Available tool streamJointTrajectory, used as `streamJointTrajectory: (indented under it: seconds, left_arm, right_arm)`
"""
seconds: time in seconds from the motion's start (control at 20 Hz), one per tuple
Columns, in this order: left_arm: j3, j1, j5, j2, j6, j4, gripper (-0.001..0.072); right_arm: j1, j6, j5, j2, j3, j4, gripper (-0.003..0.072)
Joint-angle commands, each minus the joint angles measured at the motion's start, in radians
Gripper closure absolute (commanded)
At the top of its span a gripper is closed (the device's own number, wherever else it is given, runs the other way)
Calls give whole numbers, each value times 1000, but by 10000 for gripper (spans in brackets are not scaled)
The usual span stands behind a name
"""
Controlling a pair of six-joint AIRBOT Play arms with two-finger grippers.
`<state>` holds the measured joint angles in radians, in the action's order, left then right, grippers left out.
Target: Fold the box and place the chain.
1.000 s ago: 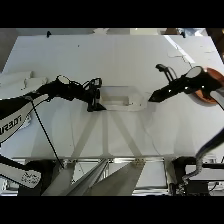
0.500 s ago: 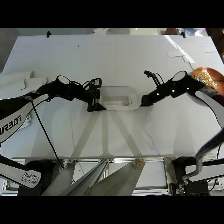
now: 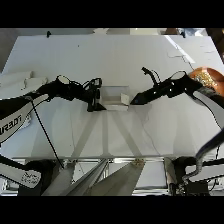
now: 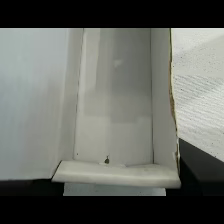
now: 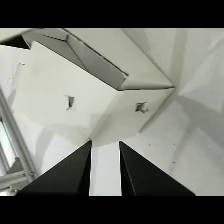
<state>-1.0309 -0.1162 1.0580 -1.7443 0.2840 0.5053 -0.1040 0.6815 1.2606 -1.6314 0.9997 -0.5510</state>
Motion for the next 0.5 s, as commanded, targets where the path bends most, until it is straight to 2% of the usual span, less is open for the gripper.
streamJointTrajectory:
  seconds: [0.0,0.05,0.1,0.2,0.3,0.45]
  left_arm:
    - [0,0,0,0,0,0,346]
    - [0,0,0,0,0,0,346]
    - [0,0,0,0,0,0,346]
    - [0,0,0,0,0,0,346]
    - [0,0,0,0,0,0,346]
    - [0,0,0,0,0,0,346]
  right_arm:
    - [-8,-9,19,0,0,36,479]
    - [-15,-9,19,0,0,36,407]
    - [-26,-10,18,0,0,35,379]
    - [-49,-10,3,0,0,34,374]
    - [-72,-9,-21,0,0,21,274]
    - [-101,29,-72,2,0,-21,261]
